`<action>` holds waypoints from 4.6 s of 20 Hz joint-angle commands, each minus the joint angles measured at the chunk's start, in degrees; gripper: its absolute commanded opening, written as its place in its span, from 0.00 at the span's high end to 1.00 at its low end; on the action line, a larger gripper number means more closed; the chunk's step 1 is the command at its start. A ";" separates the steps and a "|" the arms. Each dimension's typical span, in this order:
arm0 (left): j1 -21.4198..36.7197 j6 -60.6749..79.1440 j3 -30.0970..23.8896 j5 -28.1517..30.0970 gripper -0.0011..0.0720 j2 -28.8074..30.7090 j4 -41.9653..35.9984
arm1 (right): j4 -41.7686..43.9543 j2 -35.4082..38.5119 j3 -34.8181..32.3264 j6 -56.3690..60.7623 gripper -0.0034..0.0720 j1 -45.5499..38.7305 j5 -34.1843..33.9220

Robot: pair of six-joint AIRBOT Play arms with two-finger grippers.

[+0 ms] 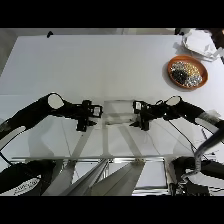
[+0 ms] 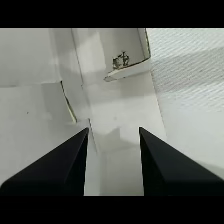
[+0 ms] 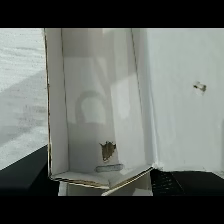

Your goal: Fold the box and place the chain.

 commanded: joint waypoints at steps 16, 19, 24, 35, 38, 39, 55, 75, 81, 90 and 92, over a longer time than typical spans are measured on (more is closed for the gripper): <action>-3.96 3.96 -0.02 4.44 0.62 -3.52 -8.52 | 0.00 0.02 0.02 0.00 0.42 -0.02 0.02; -4.50 4.68 -0.02 4.59 0.61 -3.52 -9.49 | 0.00 0.02 0.02 0.00 0.42 -0.02 0.02; -5.55 4.68 -0.02 9.66 0.62 -3.54 -11.06 | 0.00 0.02 0.02 0.00 0.42 -0.02 0.02; -11.30 4.66 -0.02 15.04 0.94 -6.43 -15.37 | 0.00 0.02 0.02 0.00 0.42 -0.02 0.02; -11.63 4.46 -0.02 15.43 0.76 -7.06 -15.47 | 0.00 0.02 0.02 0.00 0.42 -0.02 0.02; -11.61 4.46 -0.02 15.45 0.76 -7.08 -15.56 | 0.00 0.02 0.02 0.00 0.42 -0.02 0.02; 8.44 -22.91 -0.04 -0.57 0.80 10.73 -14.16 | 0.00 0.02 0.02 0.00 0.42 -0.02 0.02; 8.92 -58.51 -10.10 -1.29 0.98 -6.12 -19.23 | 0.00 0.02 0.02 0.00 0.42 -0.02 0.04; 8.37 -58.07 -9.81 -0.24 0.98 -5.90 -20.85 | 0.00 0.02 0.02 0.00 0.42 -0.02 0.02; 3.02 -57.29 -8.31 4.87 0.97 -1.36 -22.03 | 0.00 0.02 0.02 0.00 0.42 -0.02 0.04; 1.51 -57.29 -8.20 6.80 0.95 -0.52 -22.93 | 0.00 0.02 0.02 0.00 0.42 -0.02 0.04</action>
